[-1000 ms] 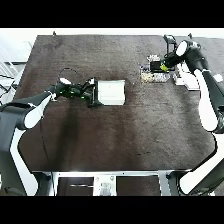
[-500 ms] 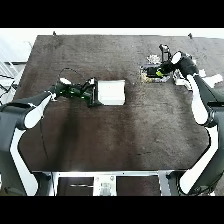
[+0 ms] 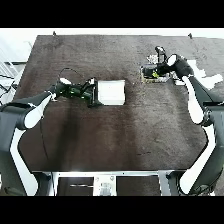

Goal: Fold the box and place the chain.

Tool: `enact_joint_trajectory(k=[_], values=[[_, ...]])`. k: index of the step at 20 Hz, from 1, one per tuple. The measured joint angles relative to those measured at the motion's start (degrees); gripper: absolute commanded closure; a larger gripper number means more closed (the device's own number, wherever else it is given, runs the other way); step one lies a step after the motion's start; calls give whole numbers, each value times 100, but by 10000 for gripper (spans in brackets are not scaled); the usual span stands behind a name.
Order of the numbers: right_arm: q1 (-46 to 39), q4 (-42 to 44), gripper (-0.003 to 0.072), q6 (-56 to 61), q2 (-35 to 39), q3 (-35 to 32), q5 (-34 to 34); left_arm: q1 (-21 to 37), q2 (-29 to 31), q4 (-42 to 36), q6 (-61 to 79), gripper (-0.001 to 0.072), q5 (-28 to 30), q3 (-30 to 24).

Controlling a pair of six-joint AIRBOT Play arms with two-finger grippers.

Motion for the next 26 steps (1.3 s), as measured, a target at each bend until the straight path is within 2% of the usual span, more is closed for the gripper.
enact_joint_trajectory(k=[7, 9, 11, 16, 21, 26], values=[[35, -2, 675, -98, -2, 363, 72, 0, 0, -2, 0, 373, 0, 0], [39, 2, 429, -59, -4, 452, 170, 0, 0, -2, 0, 373, 0, 0], [39, -13, 467, -22, -28, 490, 269, 0, 0, -2, 0, 373, 0, 0], [39, -109, 464, 55, -116, 522, 387, 0, 0, -2, -2, 373, -2, 0], [68, -144, 378, 144, -238, 529, 415, 0, 0, -2, -2, 373, -2, 0], [96, -101, 385, 251, -278, 533, 417, 0, 0, -2, -2, 373, -2, 0]])
